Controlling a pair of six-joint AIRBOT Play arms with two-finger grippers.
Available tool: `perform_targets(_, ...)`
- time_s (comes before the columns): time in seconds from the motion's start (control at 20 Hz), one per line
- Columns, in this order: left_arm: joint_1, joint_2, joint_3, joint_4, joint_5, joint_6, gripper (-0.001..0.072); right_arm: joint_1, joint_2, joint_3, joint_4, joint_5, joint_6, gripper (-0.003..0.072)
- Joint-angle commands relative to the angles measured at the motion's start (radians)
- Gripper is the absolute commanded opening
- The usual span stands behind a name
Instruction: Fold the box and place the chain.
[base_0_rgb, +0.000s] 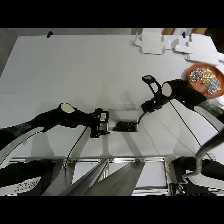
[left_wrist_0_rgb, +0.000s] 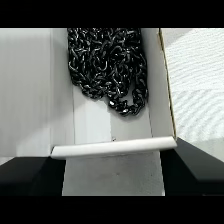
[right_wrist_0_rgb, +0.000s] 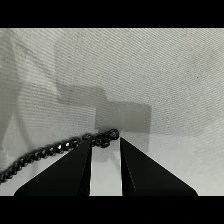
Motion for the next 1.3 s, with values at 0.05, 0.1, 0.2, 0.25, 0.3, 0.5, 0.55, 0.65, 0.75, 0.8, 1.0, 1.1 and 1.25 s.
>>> perform_targets(0.05, 0.001, 0.001, 0.0, 0.0, 0.0, 0.0, 0.0208, 0.003, -0.029, -0.001, 0.0, 0.028, 0.003, 0.0134)
perform_targets(0.1, 0.001, 0.001, 0.0, 0.0, 0.0, 0.0, 0.0208, 0.005, -0.03, -0.001, 0.0, 0.035, 0.003, 0.0039)
perform_targets(0.2, 0.001, 0.001, 0.0, 0.0, 0.0, 0.0, 0.0208, 0.005, -0.027, -0.001, 0.0, 0.051, 0.004, 0.0015)
perform_targets(0.25, 0.001, 0.001, 0.0, 0.0, 0.0, 0.0, 0.0208, 0.005, -0.022, -0.001, -0.001, 0.071, 0.003, 0.0015)
perform_targets(0.3, 0.001, 0.001, 0.0, 0.0, 0.0, 0.0, 0.0208, 0.005, -0.01, -0.001, -0.002, 0.094, 0.003, 0.0015)
perform_targets(0.5, 0.001, 0.001, 0.0, 0.0, 0.0, 0.0, 0.0208, 0.007, 0.122, -0.001, 0.028, 0.179, 0.002, 0.0015)
perform_targets(0.55, 0.001, 0.001, 0.0, 0.0, 0.0, 0.0, 0.0208, 0.016, 0.172, -0.001, 0.047, 0.219, -0.004, 0.0015)
perform_targets(0.65, 0.001, 0.001, 0.0, 0.0, 0.0, 0.0, 0.0208, 0.059, 0.284, -0.001, 0.088, 0.268, -0.034, 0.0015)
perform_targets(0.75, 0.001, 0.001, 0.0, 0.0, 0.0, 0.0, 0.0208, 0.107, 0.384, -0.001, 0.14, 0.299, -0.052, 0.0015)
perform_targets(0.8, 0.001, 0.001, 0.0, 0.0, 0.0, 0.0, 0.0208, 0.131, 0.428, -0.001, 0.179, 0.301, -0.055, 0.0015)
perform_targets(1.0, 0.001, 0.001, 0.0, 0.0, 0.0, 0.0, 0.0208, 0.196, 0.534, -0.001, 0.397, 0.265, -0.114, 0.0015)
perform_targets(1.1, 0.001, 0.001, 0.0, 0.0, 0.0, 0.0, 0.0208, 0.212, 0.557, -0.001, 0.52, 0.214, -0.175, 0.0015)
perform_targets(1.25, 0.001, 0.001, 0.0, 0.0, 0.0, 0.0, 0.0208, 0.212, 0.559, -0.001, 0.672, 0.139, -0.25, 0.0015)
